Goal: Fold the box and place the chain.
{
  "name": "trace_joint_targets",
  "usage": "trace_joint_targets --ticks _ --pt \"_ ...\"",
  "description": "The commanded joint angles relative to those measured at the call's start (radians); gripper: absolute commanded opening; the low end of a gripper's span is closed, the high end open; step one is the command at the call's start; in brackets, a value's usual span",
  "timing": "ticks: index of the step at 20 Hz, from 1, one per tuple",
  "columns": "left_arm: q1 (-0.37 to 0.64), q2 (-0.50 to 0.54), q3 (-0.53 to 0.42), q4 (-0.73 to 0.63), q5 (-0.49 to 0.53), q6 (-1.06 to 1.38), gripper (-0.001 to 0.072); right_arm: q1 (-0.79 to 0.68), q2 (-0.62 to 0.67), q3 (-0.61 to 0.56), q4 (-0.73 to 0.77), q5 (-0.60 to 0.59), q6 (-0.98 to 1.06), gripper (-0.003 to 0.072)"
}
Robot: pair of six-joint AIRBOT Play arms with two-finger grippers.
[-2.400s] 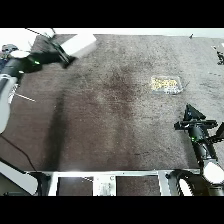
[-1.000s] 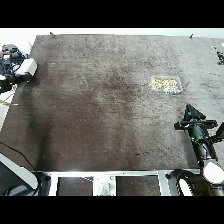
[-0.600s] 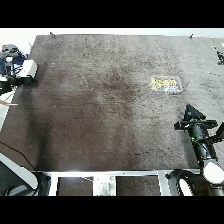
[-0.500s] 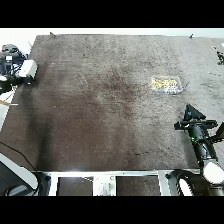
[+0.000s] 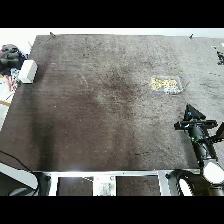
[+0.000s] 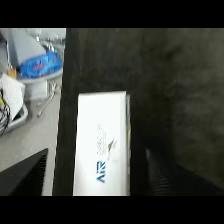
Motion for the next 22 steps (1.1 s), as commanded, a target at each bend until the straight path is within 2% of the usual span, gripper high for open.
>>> trace_joint_targets --ticks 1,2,5,7,8,12,15,18,22 --pt "0.0 0.13 0.001 -0.046 -0.089 -0.041 0.0253 0.0 0.0 0.0 0.0 0.0 0.0 0.0011" --pt "0.0 0.164 0.001 -0.097 -0.11 -0.018 0.0008 0.001 0.0 0.0 0.0 0.0 0.0 0.001" --pt "-0.009 0.275 -0.017 -0.298 -0.115 0.082 0.0006 0.001 0.0 0.0 0.0 0.0 0.0 0.0011" --pt "-0.023 0.376 -0.082 -0.382 -0.1 0.139 0.0006 0.001 0.0 0.0 0.0 0.0 0.0 0.0011" --pt "-0.035 0.435 -0.139 -0.411 -0.061 0.166 0.0006 0.001 0.0 0.0 0.0 0.0 0.0 0.0011" --pt "-0.119 0.735 -0.499 -0.465 0.175 0.33 0.0006 0.001 0.0 0.0 0.0 0.0 0.0 0.0011" --pt "-0.184 0.958 -0.768 -0.536 0.278 0.385 0.0006 0.001 0.0 0.0 0.0 0.0 0.0 0.0011" --pt "-0.25 1.176 -1.012 -0.537 0.343 0.446 0.0006 0.0 0.0 0.0 0.0 -0.001 0.0 0.0011" --pt "-0.29 1.449 -1.267 -0.574 0.355 0.447 0.0006 0.0 0.0 0.0 0.0 0.0 0.0 0.0011"
